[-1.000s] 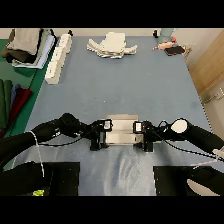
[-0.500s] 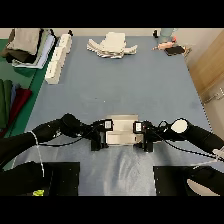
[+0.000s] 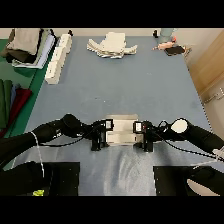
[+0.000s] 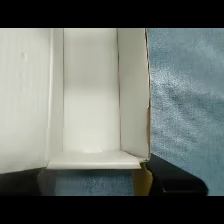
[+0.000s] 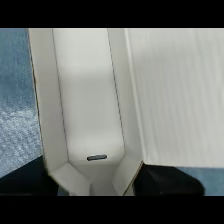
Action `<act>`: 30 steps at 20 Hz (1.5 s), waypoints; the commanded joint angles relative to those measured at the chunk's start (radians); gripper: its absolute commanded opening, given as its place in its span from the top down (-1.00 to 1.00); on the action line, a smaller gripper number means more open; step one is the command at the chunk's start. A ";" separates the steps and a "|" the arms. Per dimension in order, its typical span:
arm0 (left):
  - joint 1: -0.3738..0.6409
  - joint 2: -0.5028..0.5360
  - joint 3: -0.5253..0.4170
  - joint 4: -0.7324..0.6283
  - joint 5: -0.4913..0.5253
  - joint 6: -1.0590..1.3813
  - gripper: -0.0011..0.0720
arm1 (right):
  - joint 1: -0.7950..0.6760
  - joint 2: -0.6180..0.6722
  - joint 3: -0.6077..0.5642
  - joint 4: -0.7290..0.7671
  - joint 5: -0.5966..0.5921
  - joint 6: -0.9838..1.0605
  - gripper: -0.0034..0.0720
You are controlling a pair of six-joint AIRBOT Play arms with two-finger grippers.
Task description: Fold the box.
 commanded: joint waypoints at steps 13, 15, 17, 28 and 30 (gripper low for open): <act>-0.014 -0.001 0.001 0.005 0.034 -0.038 -0.46 | 0.000 0.000 0.001 0.000 0.000 0.000 -0.68; -0.014 -0.001 0.001 0.005 0.033 -0.038 -0.47 | 0.000 0.000 0.001 0.000 0.000 0.000 -0.68; -0.014 -0.001 0.001 0.005 0.033 -0.038 -0.47 | 0.000 0.000 0.001 0.000 0.000 0.000 -0.68; -0.014 -0.001 0.001 0.005 0.034 -0.038 -0.47 | 0.000 0.002 0.005 0.014 -0.019 0.000 -1.00; -0.014 -0.001 0.001 0.005 0.033 -0.038 -0.47 | 0.000 0.009 0.005 0.026 -0.013 0.001 -1.00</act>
